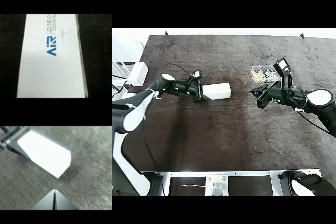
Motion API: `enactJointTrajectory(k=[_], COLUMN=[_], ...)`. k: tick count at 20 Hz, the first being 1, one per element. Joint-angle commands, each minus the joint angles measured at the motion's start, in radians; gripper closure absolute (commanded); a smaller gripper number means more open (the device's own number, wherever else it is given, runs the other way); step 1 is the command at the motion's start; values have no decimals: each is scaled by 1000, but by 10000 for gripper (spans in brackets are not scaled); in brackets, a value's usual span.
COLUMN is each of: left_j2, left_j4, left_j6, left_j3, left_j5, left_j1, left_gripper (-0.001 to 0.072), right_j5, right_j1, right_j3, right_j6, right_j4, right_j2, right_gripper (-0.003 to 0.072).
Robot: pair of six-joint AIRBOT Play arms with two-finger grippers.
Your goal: Fold the box and place the chain.
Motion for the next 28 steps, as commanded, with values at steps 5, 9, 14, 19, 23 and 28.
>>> enactJointTrajectory(k=[5, 9, 14, 19, 23, 28], left_j2=[216, 221, 205, 138, 101, 101], left_j4=[-4, 3, 13, 14, 25, 25], left_j6=[-404, -602, -650, -645, -630, -612], left_j3=[-143, -175, -188, -188, -186, -186], left_j5=[443, 605, 816, 886, 893, 894], left_j1=[211, 330, 356, 356, 356, 356], left_gripper=[696, 694, 693, 692, 691, 629], right_j5=[-12, -12, -12, -23, -23, -23], right_j1=[-3, -3, -3, -3, -3, -3], right_j3=[-17, -17, -17, -20, -20, -20], right_j6=[6, 10, 10, 10, 10, 10], right_j4=[-2, 8, 8, 7, 8, 8], right_j2=[8, 8, 8, 6, 6, 6], right_gripper=[674, 674, 674, 674, 674, 674])
